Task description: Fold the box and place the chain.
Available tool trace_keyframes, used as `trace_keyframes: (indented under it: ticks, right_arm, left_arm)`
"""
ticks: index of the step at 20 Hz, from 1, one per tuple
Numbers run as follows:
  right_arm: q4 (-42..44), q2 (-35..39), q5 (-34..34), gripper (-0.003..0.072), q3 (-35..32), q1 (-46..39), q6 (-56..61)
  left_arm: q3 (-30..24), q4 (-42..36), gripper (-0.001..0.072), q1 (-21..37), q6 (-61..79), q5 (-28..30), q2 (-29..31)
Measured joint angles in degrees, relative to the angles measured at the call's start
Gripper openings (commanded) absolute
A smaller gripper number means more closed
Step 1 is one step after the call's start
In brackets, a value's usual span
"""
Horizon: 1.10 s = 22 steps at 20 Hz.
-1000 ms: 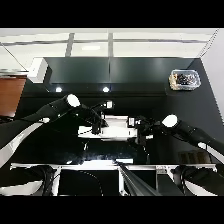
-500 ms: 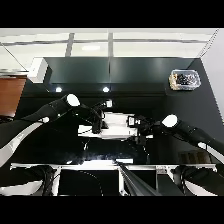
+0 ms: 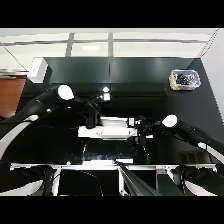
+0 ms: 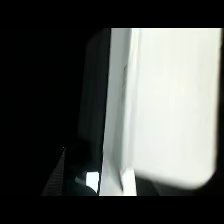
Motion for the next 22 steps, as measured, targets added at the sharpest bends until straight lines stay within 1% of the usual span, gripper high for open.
trace_keyframes:
  ticks: [1, 4, 6, 7, 8, 9, 10, 11, 13, 15, 16, 18, 22]
  right_arm:
    - [0.0, 0.0, 0.0, 0.0466, 0.0, 0.0, 0.0]
    - [0.0, 0.0, 0.0, 0.0466, 0.0, 0.0, 0.0]
    - [0.0, 0.0, 0.0, 0.0466, 0.0, 0.0, 0.0]
    - [0.0, 0.0, 0.0, 0.0466, 0.0, 0.0, 0.0]
    - [0.0, 0.0, 0.0, 0.0466, 0.0, 0.0, 0.0]
    - [0.0, 0.0, 0.0, 0.0466, 0.0, 0.0, 0.0]
    - [0.0, 0.0, 0.0, 0.0466, 0.0, 0.0, 0.0]
    - [0.0, 0.0, 0.0, 0.0466, 0.0, 0.0, 0.0]
    - [0.0, 0.0, 0.0, 0.0466, 0.0, 0.0, 0.0]
    - [0.1, 0.0, 0.0, 0.0466, 0.0, 0.0, 0.0]
    - [0.1, 0.0, 0.0, 0.0466, 0.0, 0.0, 0.0]
    - [0.1, 0.0, 0.0, 0.0466, 0.0, 0.0, 0.1]
    - [0.1, 0.0, -0.1, 0.0466, 0.0, 0.0, 0.1]
  left_arm:
    - [0.2, 3.3, 0.0027, 0.7, -3.6, -1.3, 1.7]
    - [0.3, 11.3, 0.0023, 3.2, -11.9, -8.7, 6.0]
    - [0.2, 13.7, 0.0023, 4.4, -17.7, -12.7, 8.0]
    - [-0.2, 13.6, 0.0023, 4.8, -22.3, -14.0, 8.8]
    - [-1.1, 11.1, 0.0023, 5.0, -26.1, -14.9, 9.4]
    - [-2.3, 6.9, 0.0023, 5.2, -28.2, -15.0, 9.9]
    - [-4.1, 0.3, 0.0023, 5.3, -29.0, -14.6, 10.2]
    - [-6.0, -6.4, 0.0023, 5.4, -28.8, -13.2, 10.4]
    - [-9.9, -19.4, 0.0023, 5.6, -26.2, -8.2, 10.6]
    - [-12.8, -28.3, 0.0024, 5.6, -23.4, -2.9, 10.2]
    - [-13.7, -31.5, 0.0024, 5.6, -21.9, -0.6, 9.8]
    - [-14.9, -35.4, 0.0024, 5.3, -19.3, 3.7, 8.9]
    - [-15.8, -39.1, 0.0025, 3.5, -12.9, 13.8, 6.5]
